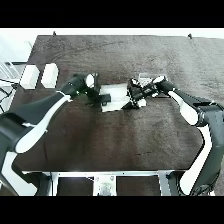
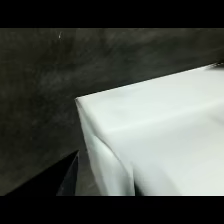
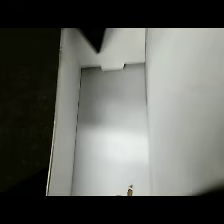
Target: Fold the box and place the chain.
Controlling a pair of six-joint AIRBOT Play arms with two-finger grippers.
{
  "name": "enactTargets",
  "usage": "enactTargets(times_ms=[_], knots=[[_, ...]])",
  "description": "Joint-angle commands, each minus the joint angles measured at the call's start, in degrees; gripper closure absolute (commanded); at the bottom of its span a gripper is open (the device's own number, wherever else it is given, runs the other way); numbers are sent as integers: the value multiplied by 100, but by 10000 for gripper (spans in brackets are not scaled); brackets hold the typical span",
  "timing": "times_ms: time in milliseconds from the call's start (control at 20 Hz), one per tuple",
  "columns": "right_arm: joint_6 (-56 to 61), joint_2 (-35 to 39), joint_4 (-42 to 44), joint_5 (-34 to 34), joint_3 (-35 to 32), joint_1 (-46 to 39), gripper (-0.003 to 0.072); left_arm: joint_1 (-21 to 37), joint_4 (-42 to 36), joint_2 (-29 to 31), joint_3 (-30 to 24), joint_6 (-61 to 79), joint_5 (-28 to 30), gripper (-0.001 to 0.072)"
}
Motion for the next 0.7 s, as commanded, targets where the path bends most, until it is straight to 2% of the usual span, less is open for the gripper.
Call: enactTargets(times_ms=[0, 300, 650], knots=[[11, 0, 2, -26, 2, 0, 187, -79, 101, 22, 127, -256, -50, 322], [11, 0, 2, -26, 2, 0, 187, -103, 330, -4, 308, -507, -168, 322], [11, 0, 2, -28, 2, 0, 187, -105, 745, -542, 1182, -857, -1300, 323]])
